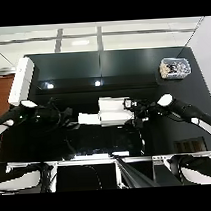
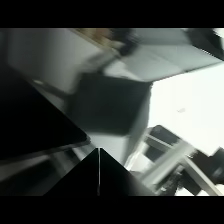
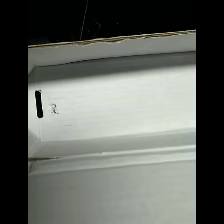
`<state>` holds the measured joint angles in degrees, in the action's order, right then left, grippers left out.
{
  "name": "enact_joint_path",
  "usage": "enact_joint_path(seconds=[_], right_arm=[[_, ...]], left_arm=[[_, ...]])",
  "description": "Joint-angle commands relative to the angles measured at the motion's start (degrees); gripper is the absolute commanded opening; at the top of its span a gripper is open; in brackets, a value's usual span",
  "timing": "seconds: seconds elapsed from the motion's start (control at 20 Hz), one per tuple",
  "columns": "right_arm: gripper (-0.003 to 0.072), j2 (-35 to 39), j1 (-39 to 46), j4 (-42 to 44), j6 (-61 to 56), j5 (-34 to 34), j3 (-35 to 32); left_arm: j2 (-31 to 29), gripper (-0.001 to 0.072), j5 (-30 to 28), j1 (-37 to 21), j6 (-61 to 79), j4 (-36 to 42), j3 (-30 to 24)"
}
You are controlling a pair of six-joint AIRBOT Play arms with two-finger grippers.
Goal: Fold the box and place the chain.
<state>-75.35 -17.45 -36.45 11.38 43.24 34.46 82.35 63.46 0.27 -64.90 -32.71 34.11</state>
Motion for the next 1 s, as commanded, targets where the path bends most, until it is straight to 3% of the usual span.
enact_joint_path(seconds=[0.0, 0.15, 0.35, 0.4, 0.45, 0.5, 0.55, 0.7, 0.85, 0.95], right_arm=[[0.0207, 0.0, 0.0, 0.0, 0.0, 0.0, 0.0], [0.0207, 0.0, 0.0, 0.0, 0.0, 0.0, 0.0], [0.0207, 0.0, 0.0, 0.0, 0.0, 0.0, 0.0], [0.0207, 0.0, 0.0, 0.0, 0.0, 0.0, 0.0], [0.0208, 0.0, 0.0, 0.0, 0.0, 0.0, 0.0], [0.0207, 0.0, 0.0, 0.0, 0.0, 0.0, 0.0], [0.0207, 0.0, 0.0, 0.0, 0.0, 0.0, 0.0], [0.0207, 0.0, 0.0, 0.0, 0.0, 0.0, 0.0], [0.0207, 0.0, 0.0, 0.0, 0.0, 0.0, 0.0], [0.0207, 0.0, 0.0, 0.0, 0.0, 0.0, 0.0]], left_arm=[[3.9, 0.0026, -0.1, 6.4, 3.0, 7.1, 1.5], [3.9, 0.0026, 0.6, 10.0, 4.7, 7.3, 4.8], [3.9, 0.0035, 3.9, 9.5, 5.7, 7.2, 8.6], [3.9, 0.0184, 5.0, 9.4, 6.1, 7.2, 9.5], [3.9, 0.0451, 5.7, 9.4, 6.2, 7.3, 10.3], [3.9, 0.0627, 6.1, 9.4, 6.2, 7.2, 11.0], [3.9, 0.0702, 6.4, 9.4, 6.2, 7.3, 11.5], [3.9, 0.0702, 6.4, 11.8, 6.2, 7.2, 12.4], [3.9, 0.0688, 2.7, 16.5, 1.7, 4.2, 14.3], [3.9, 0.0591, 1.7, 19.2, -1.5, 0.3, 16.5]])
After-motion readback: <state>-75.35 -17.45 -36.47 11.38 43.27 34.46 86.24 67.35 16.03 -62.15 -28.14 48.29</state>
